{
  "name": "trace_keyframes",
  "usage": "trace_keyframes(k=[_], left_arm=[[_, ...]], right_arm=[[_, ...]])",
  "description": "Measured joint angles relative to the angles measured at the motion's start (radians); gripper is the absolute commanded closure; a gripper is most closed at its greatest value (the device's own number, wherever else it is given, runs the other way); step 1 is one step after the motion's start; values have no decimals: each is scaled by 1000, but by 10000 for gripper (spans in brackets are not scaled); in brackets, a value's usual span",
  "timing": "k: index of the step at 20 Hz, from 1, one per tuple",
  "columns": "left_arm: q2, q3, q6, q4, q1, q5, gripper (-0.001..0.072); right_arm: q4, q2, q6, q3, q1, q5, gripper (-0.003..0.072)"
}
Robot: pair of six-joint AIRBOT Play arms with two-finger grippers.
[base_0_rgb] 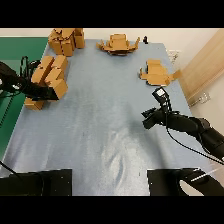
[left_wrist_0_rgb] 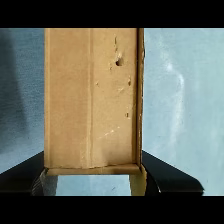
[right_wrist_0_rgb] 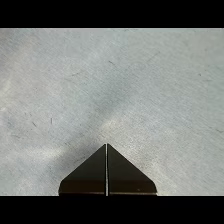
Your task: Fold the box.
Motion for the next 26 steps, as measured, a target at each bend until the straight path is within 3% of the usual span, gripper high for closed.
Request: trace_keyframes(k=[8,16,26], left_arm=[[40,-24,-89,99,-39,131,694],[131,-214,-257,227,-119,408,693],[31,-270,-330,273,-126,525,691]], right_arm=[[0,-32,0,0,0,-1,680],[4,-37,0,0,0,-1,679],[5,-37,8,0,0,-1,680]])
